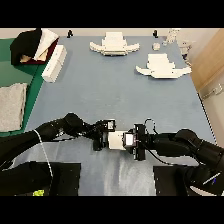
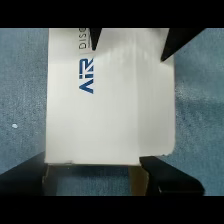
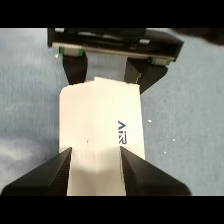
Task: Fold the box.
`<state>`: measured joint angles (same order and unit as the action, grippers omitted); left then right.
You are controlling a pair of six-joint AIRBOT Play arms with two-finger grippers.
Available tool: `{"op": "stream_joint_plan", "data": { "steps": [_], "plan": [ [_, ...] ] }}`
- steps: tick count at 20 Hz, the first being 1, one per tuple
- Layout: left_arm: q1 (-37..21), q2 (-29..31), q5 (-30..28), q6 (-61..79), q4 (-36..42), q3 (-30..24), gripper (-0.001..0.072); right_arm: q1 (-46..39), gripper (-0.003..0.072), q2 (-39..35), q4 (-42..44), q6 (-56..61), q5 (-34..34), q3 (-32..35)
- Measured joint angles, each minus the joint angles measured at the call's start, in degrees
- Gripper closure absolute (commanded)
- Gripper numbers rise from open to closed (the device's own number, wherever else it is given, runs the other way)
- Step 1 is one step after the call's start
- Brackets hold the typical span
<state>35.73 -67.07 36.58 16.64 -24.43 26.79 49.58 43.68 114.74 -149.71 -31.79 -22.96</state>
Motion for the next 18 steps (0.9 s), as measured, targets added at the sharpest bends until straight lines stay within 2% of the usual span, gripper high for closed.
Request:
{"op": "stream_joint_plan", "data": {
  "steps": [6,18],
  "plan": [
    [0.0,0.0,-0.2,-0.1,0.0,0.0,0.0241,0.1,0.0198,1.4,-4.9,-1.2,-1.1,-2.1],
    [0.0,0.0,0.0,0.0,0.0,0.0,0.0241,0.1,0.0199,-0.1,-6.9,-1.4,-3.2,-5.7]
  ]
}}
